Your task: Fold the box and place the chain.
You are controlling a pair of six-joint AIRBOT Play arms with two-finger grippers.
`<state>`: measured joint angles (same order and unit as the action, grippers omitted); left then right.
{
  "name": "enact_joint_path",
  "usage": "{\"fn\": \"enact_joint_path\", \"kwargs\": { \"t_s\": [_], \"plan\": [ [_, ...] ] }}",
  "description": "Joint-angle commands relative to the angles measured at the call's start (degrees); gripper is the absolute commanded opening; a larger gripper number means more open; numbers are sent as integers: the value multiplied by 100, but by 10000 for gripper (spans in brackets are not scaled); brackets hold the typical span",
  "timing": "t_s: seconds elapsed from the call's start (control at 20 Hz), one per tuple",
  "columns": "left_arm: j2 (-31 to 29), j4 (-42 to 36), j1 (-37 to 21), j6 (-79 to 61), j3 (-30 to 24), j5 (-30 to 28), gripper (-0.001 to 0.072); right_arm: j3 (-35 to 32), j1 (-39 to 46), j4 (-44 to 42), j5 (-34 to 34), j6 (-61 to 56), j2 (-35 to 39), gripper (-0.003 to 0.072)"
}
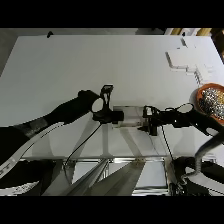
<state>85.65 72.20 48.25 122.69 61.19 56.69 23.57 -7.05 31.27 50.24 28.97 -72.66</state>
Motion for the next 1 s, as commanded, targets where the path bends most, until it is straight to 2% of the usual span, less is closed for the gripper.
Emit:
{"fn": "enact_joint_path", "kwargs": {
  "t_s": [0.0, 0.2, 0.3, 0.55, 0.6, 0.85, 0.9, 0.95],
  "plan": [
    [463, 656, 151, 916, 643, 614, 337, -2, -2, 0, 0, 2, 0, 397],
    [955, 780, 339, 1276, 1141, 734, 327, -2, -2, 0, 0, 2, 0, 397],
    [1108, 780, 396, 1279, 1287, 979, 306, -2, -2, 0, 0, 2, 0, 397],
    [1185, 949, 398, 1543, 1436, 1484, 306, -2, -2, 0, 0, 2, 0, 397],
    [1185, 1029, 398, 1611, 1453, 1512, 257, -2, -2, 0, -2, 2, 0, 397],
    [1290, 1104, 433, 1928, 1453, 1515, 247, -2, -2, 0, -2, 2, 0, 397],
    [1316, 1108, 466, 1945, 1453, 1512, 235, -2, -2, 0, 0, 2, 0, 397],
    [1346, 1106, 485, 1943, 1453, 1512, 134, -2, -2, 0, 0, 2, 0, 397]
  ]
}}
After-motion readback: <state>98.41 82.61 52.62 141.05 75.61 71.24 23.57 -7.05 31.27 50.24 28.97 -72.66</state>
